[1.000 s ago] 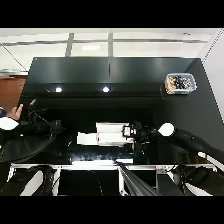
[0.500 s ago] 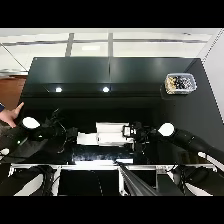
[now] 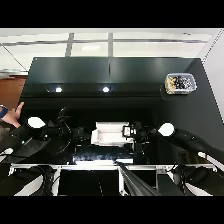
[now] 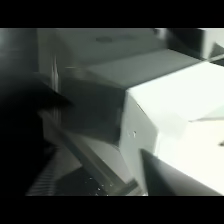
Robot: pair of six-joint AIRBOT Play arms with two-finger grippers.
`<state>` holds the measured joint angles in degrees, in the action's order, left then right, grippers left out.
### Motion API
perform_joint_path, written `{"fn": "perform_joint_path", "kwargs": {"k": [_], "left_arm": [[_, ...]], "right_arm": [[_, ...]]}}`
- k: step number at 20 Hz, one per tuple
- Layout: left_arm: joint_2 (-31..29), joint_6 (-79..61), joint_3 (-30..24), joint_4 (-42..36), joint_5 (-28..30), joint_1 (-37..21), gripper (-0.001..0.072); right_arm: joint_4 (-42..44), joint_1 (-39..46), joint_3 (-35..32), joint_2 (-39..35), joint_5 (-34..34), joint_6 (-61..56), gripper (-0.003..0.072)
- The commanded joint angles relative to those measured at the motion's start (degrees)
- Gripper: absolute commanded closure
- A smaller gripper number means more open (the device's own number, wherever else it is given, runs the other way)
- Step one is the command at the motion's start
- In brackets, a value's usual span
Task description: Fold the box and place the chain.
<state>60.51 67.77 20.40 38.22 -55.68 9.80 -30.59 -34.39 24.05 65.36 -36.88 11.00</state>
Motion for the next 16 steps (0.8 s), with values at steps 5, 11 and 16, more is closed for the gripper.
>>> {"fn": "perform_joint_path", "kwargs": {"k": [5, 11, 16], "left_arm": [[-3.5, -1.3, 3.4, -0.2, -5.2, 1.8, 0.0007], [-5.8, 6.4, 3.7, 0.3, 0.5, 10.3, 0.0048], [-5.8, 11.5, 3.7, 0.5, 6.6, 16.1, 0.0099]], "right_arm": [[0.0, 0.0, 0.0, 0.0, 0.0, 0.0, 0.0142], [0.0, 0.0, 0.0, 0.0, 0.0, 0.0, 0.0142], [0.0, 0.0, 0.0, 0.0, 0.0, 0.0, 0.0142]]}}
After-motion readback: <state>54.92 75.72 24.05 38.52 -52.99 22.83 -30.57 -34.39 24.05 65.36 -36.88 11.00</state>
